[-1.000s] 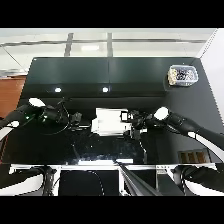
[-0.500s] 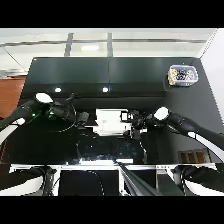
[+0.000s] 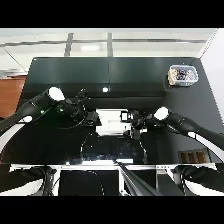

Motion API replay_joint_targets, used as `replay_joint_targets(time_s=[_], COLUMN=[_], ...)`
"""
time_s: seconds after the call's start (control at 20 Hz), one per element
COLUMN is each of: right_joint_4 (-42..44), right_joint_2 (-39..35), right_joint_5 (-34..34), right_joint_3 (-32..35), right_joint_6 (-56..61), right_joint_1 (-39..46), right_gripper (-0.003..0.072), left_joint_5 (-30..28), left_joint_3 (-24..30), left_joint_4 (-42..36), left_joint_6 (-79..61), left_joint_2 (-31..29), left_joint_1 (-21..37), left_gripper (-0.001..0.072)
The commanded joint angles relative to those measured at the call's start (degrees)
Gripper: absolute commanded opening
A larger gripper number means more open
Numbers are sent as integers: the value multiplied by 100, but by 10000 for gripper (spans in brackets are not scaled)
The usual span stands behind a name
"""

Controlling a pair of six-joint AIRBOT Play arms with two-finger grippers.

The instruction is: Fold the box and place the chain.

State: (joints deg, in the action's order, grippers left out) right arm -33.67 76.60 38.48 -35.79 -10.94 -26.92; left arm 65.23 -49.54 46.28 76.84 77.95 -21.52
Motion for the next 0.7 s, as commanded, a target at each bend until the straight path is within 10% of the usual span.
replay_joint_targets(time_s=[0.0, 0.65], right_joint_4=[0, 0], right_joint_2=[-2, -2], right_joint_5=[0, 0], right_joint_3=[-7, -7], right_joint_6=[0, 2], right_joint_1=[0, 0], right_gripper=[231, 231], left_joint_5=[-444, -739], left_joint_3=[-39, -179], left_joint_4=[461, 1985], left_joint_6=[592, 2199], left_joint_2=[2, 177], left_joint_1=[-278, -953], left_gripper=[404, 403])
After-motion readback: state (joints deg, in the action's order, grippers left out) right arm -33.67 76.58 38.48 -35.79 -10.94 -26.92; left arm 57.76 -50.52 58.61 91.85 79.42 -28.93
